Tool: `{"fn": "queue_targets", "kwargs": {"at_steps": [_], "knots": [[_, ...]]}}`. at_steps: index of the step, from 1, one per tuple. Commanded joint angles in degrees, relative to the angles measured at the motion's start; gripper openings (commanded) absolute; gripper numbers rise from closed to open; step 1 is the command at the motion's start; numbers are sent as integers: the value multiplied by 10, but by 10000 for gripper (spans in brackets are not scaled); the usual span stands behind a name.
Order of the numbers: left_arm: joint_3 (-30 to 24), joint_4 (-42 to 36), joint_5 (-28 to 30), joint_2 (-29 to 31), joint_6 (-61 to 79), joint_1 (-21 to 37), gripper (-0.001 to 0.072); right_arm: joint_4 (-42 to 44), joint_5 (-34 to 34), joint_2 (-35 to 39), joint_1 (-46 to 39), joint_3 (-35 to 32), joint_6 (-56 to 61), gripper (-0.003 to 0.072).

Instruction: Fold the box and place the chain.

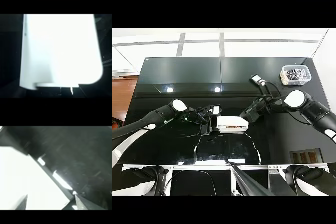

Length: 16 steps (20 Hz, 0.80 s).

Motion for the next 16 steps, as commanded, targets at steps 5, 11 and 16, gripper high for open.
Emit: {"fn": "queue_targets", "kwargs": {"at_steps": [5, 11, 16], "knots": [[0, 0, 0, 0, 0, 0, 503, 7, 47, -3, 14, 6, -272, 704], [0, 0, 0, 0, 0, 0, 503, 7, 47, -9, 23, 4, -289, 703], [0, 0, 0, 0, 0, 0, 503, 7, 52, -12, 23, -2, -289, 401]]}}
